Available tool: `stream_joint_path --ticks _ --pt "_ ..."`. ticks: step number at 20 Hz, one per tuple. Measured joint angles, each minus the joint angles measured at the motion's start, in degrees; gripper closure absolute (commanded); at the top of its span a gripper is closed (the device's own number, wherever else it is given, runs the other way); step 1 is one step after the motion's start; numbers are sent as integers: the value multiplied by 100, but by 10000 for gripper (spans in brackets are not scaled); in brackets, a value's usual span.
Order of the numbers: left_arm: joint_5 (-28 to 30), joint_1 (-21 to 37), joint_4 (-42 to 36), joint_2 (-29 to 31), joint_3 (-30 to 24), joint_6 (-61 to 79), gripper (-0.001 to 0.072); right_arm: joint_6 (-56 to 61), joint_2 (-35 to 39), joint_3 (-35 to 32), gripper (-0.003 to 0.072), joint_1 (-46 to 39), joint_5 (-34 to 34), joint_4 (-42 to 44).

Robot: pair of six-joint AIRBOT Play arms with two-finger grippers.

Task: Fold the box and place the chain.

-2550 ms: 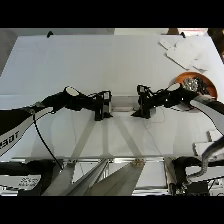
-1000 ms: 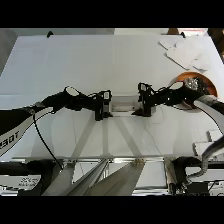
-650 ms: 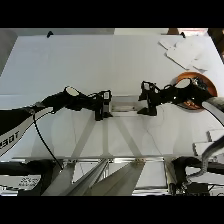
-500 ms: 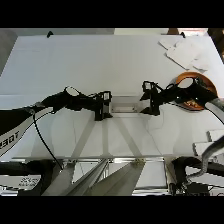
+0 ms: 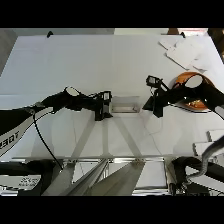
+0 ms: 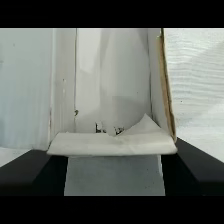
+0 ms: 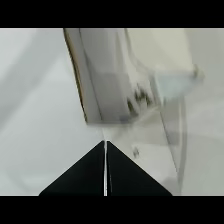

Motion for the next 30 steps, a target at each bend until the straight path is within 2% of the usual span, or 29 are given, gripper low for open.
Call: stream_joint_path --ticks 2,6,10,15,18,21,22,23,24,27,28,30 --pt "2 0 -2 0 0 -2 554 101 17 0 678 61 -208 723" --pt "4 0 -2 0 0 -4 554 247 -90 0 678 487 -1493 1587" --pt "4 0 -2 0 0 -7 554 538 -490 0 678 1003 -2809 1875" --pt "4 0 -4 0 0 -9 554 800 -763 0 677 1189 -3335 1980" --pt "15 0 -7 0 0 -17 554 866 -614 0 676 1200 -3342 1982" --pt "0 0 -4 0 0 -4 554 1060 -96 4 655 1060 -3034 1714" --pt "0 0 -4 0 0 -4 554 1165 131 4 520 988 -2852 1456" --pt "0 0 -4 -2 0 -4 554 1255 361 4 480 905 -2623 1132" --pt "0 0 -4 0 0 -4 554 1346 603 4 479 815 -2334 697" --pt "0 0 -4 0 0 -4 554 1491 1099 4 305 597 -1432 -721" --pt "2 0 -4 0 0 -4 554 1508 1169 0 270 553 -1226 -1093" --pt "2 0 -4 0 0 -4 554 1353 1213 -4 270 501 -966 -1593"
